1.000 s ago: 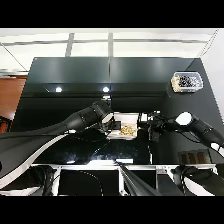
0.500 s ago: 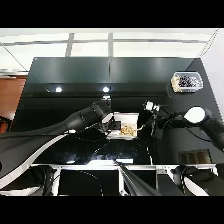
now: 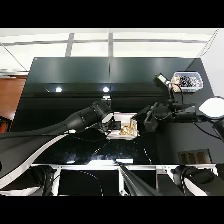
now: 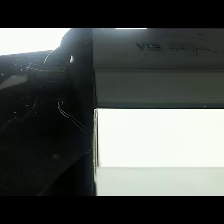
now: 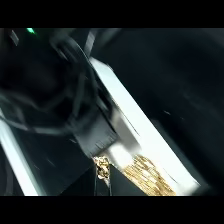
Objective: Fold the box and place the chain.
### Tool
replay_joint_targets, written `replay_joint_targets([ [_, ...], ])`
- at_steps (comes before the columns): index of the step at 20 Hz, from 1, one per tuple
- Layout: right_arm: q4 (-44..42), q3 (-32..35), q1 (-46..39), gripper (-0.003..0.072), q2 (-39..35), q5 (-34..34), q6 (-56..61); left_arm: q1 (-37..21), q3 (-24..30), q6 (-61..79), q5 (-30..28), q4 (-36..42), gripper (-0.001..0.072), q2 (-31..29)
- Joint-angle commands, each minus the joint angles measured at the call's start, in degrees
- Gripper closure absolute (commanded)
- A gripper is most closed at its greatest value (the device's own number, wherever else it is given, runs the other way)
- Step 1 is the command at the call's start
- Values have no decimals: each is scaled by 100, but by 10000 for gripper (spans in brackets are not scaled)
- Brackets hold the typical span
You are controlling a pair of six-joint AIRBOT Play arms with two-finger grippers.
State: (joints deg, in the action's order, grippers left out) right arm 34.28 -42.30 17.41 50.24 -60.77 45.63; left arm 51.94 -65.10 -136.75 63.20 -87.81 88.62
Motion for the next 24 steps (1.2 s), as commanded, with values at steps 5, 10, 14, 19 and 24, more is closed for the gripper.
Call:
replay_joint_targets([
  [5,-476,-33,219,674,208,197,549,-2,0,0,-11,2,680,2],
  [10,-745,-37,210,674,205,188,542,-2,0,0,-9,2,680,2],
  [14,-721,-55,210,674,205,188,540,-2,0,0,-9,2,680,2],
  [19,-313,-46,302,675,219,122,686,-2,0,0,-13,2,680,2],
  [24,525,35,562,674,352,330,1025,-2,0,0,-13,2,680,2],
])
